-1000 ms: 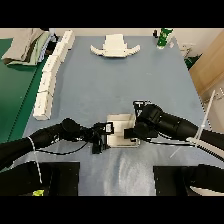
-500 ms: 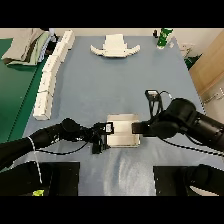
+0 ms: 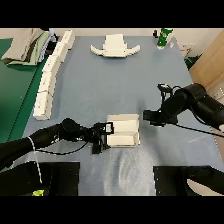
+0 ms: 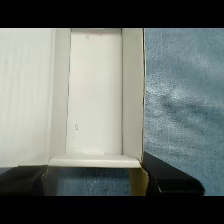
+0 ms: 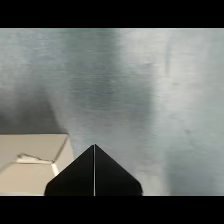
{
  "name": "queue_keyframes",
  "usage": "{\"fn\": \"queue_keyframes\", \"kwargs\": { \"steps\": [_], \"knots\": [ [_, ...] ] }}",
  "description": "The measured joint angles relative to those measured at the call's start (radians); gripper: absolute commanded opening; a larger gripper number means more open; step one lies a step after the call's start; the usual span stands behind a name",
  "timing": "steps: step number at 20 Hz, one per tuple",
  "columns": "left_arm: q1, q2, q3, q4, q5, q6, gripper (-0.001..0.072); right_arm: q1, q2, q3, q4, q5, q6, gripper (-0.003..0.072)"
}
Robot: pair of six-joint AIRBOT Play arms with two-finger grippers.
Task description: Fold the box.
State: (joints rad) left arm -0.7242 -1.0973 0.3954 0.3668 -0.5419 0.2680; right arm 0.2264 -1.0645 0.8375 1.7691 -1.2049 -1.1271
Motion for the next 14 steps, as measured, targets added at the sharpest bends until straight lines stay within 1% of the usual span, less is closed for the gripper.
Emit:
{"fn": "queue_keyframes", "kwargs": {
  "steps": [4, 7, 10, 14],
  "knots": [
    [0.0, 0.0, 0.0, 0.0, 0.0, 0.0, 0.0426, -0.156, -0.124, 0.0, 0.316, 0.072, -0.239, 0.0003],
    [0.0, 0.0, 0.0, 0.0, 0.0, 0.0, 0.0425, -0.214, -0.226, 0.012, 0.521, 0.066, -0.397, 0.0003],
    [0.0, 0.0, 0.0, 0.0, 0.0, 0.0, 0.0425, -0.238, -0.317, 0.042, 0.668, -0.037, -0.556, 0.0003],
    [0.0, 0.0, 0.0, 0.0, 0.0, 0.0, 0.0425, -0.247, -0.373, 0.072, 0.754, -0.232, -0.75, 0.0004]
  ]
}}
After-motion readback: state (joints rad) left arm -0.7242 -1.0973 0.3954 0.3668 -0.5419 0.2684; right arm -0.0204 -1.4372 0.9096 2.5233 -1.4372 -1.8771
